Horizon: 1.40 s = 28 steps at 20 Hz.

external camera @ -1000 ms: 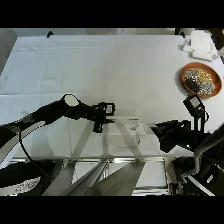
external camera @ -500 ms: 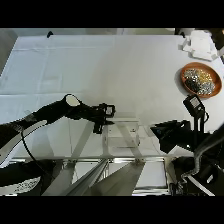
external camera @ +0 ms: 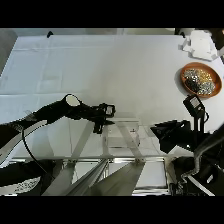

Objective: Fold the box and place the chain.

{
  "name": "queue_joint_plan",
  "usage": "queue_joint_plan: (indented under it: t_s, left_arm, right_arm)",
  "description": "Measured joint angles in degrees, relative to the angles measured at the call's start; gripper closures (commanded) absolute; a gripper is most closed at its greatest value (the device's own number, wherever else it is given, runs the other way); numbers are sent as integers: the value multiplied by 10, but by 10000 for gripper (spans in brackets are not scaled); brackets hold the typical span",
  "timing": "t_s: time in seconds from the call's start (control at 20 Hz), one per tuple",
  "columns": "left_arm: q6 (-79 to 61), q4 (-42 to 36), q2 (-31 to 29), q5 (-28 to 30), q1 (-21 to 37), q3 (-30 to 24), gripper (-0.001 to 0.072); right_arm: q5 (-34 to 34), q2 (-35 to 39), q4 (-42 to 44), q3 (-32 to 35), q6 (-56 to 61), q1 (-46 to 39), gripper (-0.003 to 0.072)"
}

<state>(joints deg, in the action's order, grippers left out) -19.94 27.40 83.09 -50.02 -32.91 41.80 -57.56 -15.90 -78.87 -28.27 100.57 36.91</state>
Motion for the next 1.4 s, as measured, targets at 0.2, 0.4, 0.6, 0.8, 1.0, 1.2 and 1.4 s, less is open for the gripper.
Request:
queue_joint_plan:
  t_s: [0.2, 0.4, 0.6, 0.8, 1.0, 1.2, 1.4]
  left_arm:
    - [0, 0, 0, 0, 0, 0, 699]
    - [0, 0, 0, 0, 0, 0, 699]
    - [0, 1, 0, 0, 0, 0, 699]
    - [0, 1, 0, 1, 0, 0, 699]
    - [0, 1, 0, 0, 0, 0, 699]
    - [0, 1, 0, 0, 0, 0, 699]
    - [0, 1, 0, 0, 0, 0, 699]
  right_arm:
    - [-1, 0, -9, 1, -15, 0, 671]
    - [-26, -1, 7, 3, -123, 0, 678]
    - [-66, -15, 20, 25, -244, 0, 677]
    - [-61, -66, 15, 55, -354, 0, 502]
    - [-39, -129, 12, 64, -455, 0, 195]
    - [3, -167, 14, 67, -573, 0, 21]
    - [22, -181, 31, 69, -657, 7, 22]
